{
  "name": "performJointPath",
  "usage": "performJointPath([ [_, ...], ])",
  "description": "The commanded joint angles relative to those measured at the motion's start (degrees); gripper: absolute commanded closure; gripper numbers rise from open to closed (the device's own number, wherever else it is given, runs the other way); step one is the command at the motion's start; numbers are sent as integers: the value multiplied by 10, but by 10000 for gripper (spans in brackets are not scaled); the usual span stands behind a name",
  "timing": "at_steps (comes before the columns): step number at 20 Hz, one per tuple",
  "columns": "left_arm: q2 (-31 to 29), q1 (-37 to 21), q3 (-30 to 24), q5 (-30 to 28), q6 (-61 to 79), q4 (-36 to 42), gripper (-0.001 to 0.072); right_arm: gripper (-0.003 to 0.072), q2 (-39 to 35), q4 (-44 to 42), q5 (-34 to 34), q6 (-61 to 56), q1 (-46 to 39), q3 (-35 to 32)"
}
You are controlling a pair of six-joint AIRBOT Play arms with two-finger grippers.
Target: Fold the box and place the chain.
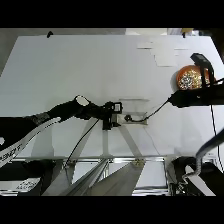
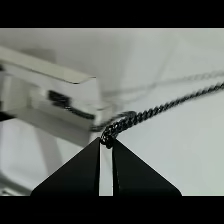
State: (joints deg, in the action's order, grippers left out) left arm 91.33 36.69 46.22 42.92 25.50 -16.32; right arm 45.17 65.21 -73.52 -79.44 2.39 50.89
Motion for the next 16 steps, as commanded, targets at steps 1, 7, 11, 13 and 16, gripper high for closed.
performJointPath([
  [1, 0, 0, 0, 2, 0, 0, 540, 668, -58, -89, -17, 20, 30, 0],
  [7, 0, 0, 0, 2, 0, 0, 540, 668, -67, -114, 69, 20, 153, 0],
  [11, 0, 0, 0, 2, 0, 0, 540, 668, -50, -114, 142, 19, 219, 0],
  [13, 0, 0, 0, 2, 0, 0, 540, 668, -28, -109, 144, 19, 233, 0],
  [16, 0, 0, 0, 2, 0, 0, 540, 668, 12, -92, 146, 13, 237, -19],
])
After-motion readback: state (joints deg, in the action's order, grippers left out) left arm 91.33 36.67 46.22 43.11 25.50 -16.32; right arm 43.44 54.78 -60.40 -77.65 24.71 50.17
